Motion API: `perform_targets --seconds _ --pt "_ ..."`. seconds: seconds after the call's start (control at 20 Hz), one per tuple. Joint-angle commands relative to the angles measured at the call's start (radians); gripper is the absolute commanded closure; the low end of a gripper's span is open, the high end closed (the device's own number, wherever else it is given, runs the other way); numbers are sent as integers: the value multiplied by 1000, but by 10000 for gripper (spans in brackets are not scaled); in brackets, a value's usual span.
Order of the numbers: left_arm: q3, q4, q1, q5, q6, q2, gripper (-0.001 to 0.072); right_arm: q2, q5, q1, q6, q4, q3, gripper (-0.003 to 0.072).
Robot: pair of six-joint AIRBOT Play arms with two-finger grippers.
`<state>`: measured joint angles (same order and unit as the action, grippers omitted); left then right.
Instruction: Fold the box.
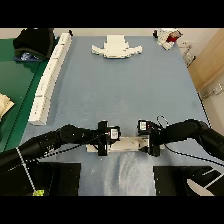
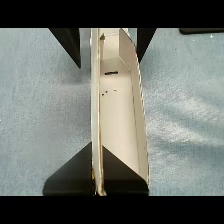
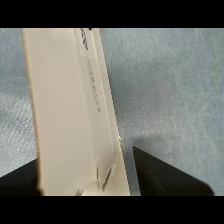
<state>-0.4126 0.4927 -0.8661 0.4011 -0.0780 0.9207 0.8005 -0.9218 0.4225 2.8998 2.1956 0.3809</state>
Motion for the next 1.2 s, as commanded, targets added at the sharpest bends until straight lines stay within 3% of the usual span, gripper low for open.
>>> perform_targets --seconds 0.0,0.95,1.05,1.15 --pt "-1 0 0 0 0 1 698 -8 -5 -5 21 0 0 -34" --pt "-1 0 0 0 0 1 698 85 50 4 105 8 -24 -18" --pt "-1 0 0 0 0 1 698 85 55 10 105 9 -24 34" --pt "-1 0 0 0 0 1 698 85 55 10 105 15 -24 35"
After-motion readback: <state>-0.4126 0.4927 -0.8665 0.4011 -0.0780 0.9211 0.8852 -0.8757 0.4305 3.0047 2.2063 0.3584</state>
